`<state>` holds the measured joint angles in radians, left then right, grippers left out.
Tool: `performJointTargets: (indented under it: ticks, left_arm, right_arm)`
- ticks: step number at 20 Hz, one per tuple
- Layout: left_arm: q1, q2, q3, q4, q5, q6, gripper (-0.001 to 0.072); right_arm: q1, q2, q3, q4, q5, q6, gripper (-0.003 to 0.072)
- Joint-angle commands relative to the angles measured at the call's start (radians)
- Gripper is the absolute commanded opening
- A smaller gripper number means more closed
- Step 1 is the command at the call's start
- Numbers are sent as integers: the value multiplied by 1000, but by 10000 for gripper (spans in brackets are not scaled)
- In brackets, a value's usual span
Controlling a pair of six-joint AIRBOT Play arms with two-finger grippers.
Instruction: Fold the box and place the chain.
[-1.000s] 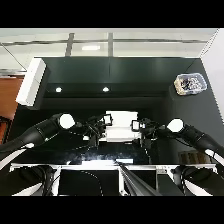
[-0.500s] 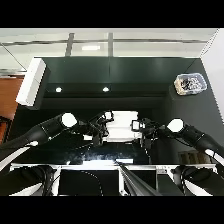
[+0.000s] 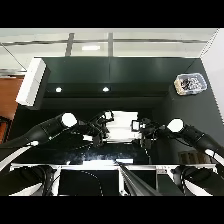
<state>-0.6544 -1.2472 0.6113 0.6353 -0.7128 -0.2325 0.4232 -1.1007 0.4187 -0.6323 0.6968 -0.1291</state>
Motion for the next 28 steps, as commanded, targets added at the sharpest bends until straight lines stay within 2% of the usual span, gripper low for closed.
performJointTargets:
  ticks: [1,2,3,4,8,9,10,11,12,13,14,15,16,18,21,24,26,28]
  left_arm:
    - [0,0,0,1,13,3,236]
    - [0,0,0,3,10,3,238]
    - [0,0,0,3,10,3,282]
    - [0,0,0,3,3,3,392]
    - [0,0,0,4,2,3,400]
    - [0,0,0,4,0,3,343]
    - [0,0,0,12,-2,3,85]
    - [0,0,0,10,-2,0,144]
    - [0,0,0,5,0,-2,421]
    - [0,1,0,5,1,-3,485]
    - [2,1,0,7,0,-3,388]
    - [2,1,0,11,0,-3,149]
    - [2,2,0,12,-3,-4,25]
    - [2,31,0,63,-37,-45,23]
    - [53,155,0,361,-26,-477,23]
    - [229,285,-2,546,-105,-822,24]
    - [389,316,-15,554,-189,-1026,25]
    - [533,301,-40,551,-290,-1180,26]
  right_arm:
    - [1,0,1,0,-1,1,108]
    - [1,0,1,0,-1,1,108]
    - [1,0,1,0,-1,1,107]
    - [1,0,1,0,-1,1,107]
    - [1,0,1,0,-1,1,107]
    - [1,0,1,0,-1,1,107]
    - [1,0,1,0,-1,1,108]
    - [1,0,1,0,-1,1,107]
    - [1,0,1,1,-1,1,107]
    - [1,0,1,1,-1,1,107]
    - [1,0,1,1,-1,1,108]
    - [1,0,1,1,-1,1,107]
    - [1,0,1,0,-1,1,107]
    - [1,0,1,1,-1,1,107]
    - [1,0,1,1,-1,1,107]
    - [1,0,1,3,-1,1,107]
    - [1,0,1,4,-1,1,108]
    - [1,0,1,5,-1,1,107]
